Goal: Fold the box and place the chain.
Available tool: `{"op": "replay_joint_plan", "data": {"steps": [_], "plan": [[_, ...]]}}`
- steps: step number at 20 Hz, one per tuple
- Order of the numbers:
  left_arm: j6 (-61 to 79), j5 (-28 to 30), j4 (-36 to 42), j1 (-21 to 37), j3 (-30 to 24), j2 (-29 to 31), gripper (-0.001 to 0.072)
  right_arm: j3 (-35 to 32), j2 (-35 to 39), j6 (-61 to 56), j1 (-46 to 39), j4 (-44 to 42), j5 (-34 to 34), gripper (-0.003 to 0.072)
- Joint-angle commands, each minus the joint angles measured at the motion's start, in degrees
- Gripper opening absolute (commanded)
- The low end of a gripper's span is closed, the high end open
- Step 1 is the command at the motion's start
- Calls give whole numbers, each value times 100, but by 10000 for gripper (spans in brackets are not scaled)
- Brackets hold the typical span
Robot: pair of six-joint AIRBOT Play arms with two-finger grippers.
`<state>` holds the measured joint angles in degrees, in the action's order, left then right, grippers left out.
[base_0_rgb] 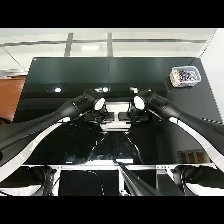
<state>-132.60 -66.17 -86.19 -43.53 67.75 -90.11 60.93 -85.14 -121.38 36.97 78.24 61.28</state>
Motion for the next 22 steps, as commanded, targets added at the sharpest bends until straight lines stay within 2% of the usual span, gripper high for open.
{"op": "replay_joint_plan", "data": {"steps": [1, 4, 5, 6, 13, 14, 15, 19, 20, 21, 22], "plan": [[9, -7, -7, -4, 4, 0, 28, 9, -28, 9, 42, -17, -31, 16], [9, -4, -4, -4, 4, 0, 28, 9, -37, 7, 42, -17, 2, 18], [9, -4, -4, -4, 4, 0, 28, 9, -37, 7, 42, -31, -4, 42], [11, -9, -4, -2, 4, 0, 27, 9, -37, 4, 42, -44, -9, 148], [11, -9, 20, -4, 4, 0, 28, 9, -129, 7, 42, -37, -2, 146], [11, -9, 20, -4, 4, 0, 28, 9, -136, 7, 42, -39, -2, 117], [11, -9, 20, -4, 4, 0, 28, 9, -136, 4, 42, -35, -4, 16], [11, -9, 20, 0, 4, 0, 28, 22, -94, 7, 35, -13, 35, 20], [11, -9, 20, 0, 4, 0, 28, 61, -79, 7, 17, -17, 96, 144], [11, -11, 20, 0, 4, 0, 28, 131, -44, 26, 0, -9, 216, 378], [11, -11, 20, 0, 4, 0, 28, 203, 22, 175, -24, -11, 334, 392]]}}
